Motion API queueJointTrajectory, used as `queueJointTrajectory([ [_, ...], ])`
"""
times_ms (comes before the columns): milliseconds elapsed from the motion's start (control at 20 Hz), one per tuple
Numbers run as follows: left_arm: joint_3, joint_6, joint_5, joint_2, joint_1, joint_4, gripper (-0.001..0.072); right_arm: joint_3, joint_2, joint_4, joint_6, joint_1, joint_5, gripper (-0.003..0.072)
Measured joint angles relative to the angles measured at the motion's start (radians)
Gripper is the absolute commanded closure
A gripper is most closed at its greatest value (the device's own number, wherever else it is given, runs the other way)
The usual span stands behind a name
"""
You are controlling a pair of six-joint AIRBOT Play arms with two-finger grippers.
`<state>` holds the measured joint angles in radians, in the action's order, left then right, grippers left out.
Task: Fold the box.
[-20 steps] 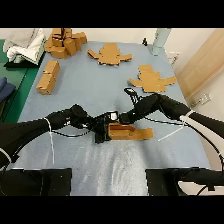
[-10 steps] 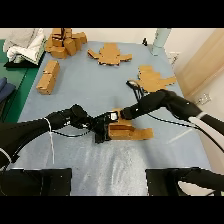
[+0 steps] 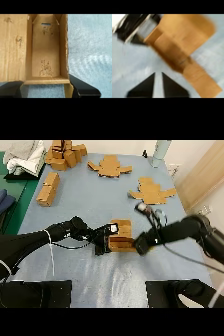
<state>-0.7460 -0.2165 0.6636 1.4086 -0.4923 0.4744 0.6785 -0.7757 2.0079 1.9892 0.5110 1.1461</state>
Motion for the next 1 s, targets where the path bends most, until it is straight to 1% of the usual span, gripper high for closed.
queueJointTrajectory([
  [100, 0.0, 0.0, 0.0, 0.0, 0.0, 0.0, 0.0247, -0.067, 0.037, -0.061, 0.109, 0.032, 0.016, 0.0103],
  [200, 0.0, 0.0, 0.0, 0.0, 0.0, 0.0, 0.0247, -0.108, 0.052, -0.166, 0.179, 0.05, -0.014, 0.0103],
  [350, 0.0, 0.0, 0.0, 0.0, 0.0, 0.0, 0.0247, -0.137, 0.037, -0.33, 0.234, 0.062, -0.121, 0.0103],
  [450, 0.0, 0.0, 0.0, 0.0, 0.0, 0.0, 0.0247, -0.145, 0.005, -0.402, 0.253, 0.066, -0.206, 0.0104],
  [550, 0.0, 0.0, 0.0, 0.0, 0.0, 0.0, 0.0247, -0.15, -0.042, -0.434, 0.27, 0.068, -0.296, 0.0105],
  [700, 0.0, 0.0, 0.0, 0.0, 0.0, 0.0, 0.0247, -0.153, -0.103, -0.385, 0.325, 0.07, -0.381, 0.0119],
  [750, 0.0, 0.0, 0.0, 0.0, 0.0, 0.0, 0.0247, -0.153, -0.117, -0.357, 0.346, 0.071, -0.397, 0.0214],
  [800, 0.0, 0.0, 0.0, 0.0, 0.0, 0.0, 0.0247, -0.154, -0.129, -0.331, 0.37, 0.071, -0.41, 0.0333],
  [900, 0.0, 0.0, 0.0, 0.0, 0.0, 0.0, 0.0247, -0.154, -0.144, -0.301, 0.407, 0.07, -0.429, 0.036],
  [950, 0.0, 0.0, 0.0, 0.0, 0.0, 0.0, 0.0247, -0.154, -0.149, -0.291, 0.426, 0.068, -0.434, 0.0431],
  [1000, 0.0, 0.0, 0.0, 0.0, 0.0, 0.0, 0.0247, -0.154, -0.152, -0.282, 0.44, 0.066, -0.441, 0.0476],
])
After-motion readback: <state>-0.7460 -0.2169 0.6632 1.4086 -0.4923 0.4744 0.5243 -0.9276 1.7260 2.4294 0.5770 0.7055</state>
